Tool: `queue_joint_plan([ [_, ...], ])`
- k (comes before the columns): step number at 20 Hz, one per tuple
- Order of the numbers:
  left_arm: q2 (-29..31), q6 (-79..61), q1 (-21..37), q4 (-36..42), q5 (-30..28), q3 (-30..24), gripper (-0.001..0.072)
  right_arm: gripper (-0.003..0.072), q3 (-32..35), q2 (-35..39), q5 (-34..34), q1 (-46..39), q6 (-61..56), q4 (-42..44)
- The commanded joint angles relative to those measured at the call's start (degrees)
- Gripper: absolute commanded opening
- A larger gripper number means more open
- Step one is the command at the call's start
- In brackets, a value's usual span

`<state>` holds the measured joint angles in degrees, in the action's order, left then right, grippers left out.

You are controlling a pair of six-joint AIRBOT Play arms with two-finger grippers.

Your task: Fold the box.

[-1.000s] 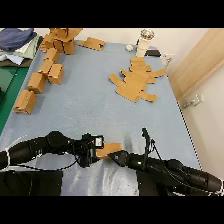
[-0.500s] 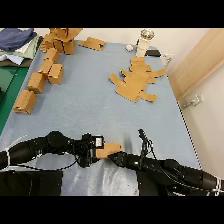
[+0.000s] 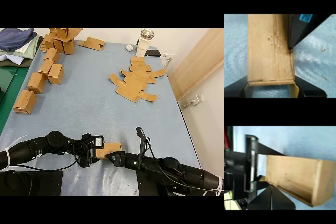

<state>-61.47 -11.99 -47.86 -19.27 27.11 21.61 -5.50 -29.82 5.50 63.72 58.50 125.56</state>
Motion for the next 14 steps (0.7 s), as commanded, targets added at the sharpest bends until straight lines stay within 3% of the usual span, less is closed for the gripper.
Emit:
queue_joint_plan([
  [1,0.02,-0.04,0.02,-0.04,-0.02,0.02,0.0524,0.0001,-3.41,3.34,4.72,-0.02,0.02,-2.58],
  [4,0.02,-0.02,0.02,-0.04,-0.02,0.02,0.0524,0.0001,-6.12,6.14,12.85,-1.51,-1.05,-12.02],
  [8,0.02,-0.02,0.02,-0.04,-0.04,0.02,0.0524,0.0002,-6.78,6.27,32.89,-8.46,-13.33,-26.36],
  [12,0.02,-0.02,0.02,-0.02,-0.02,0.02,0.0524,0.0002,-9.35,6.21,35.28,-13.09,-13.57,-28.41],
  [14,0.02,-0.02,0.02,-0.02,-0.02,0.02,0.0524,0.0002,-11.98,6.21,35.45,-15.19,-16.76,-33.77],
])
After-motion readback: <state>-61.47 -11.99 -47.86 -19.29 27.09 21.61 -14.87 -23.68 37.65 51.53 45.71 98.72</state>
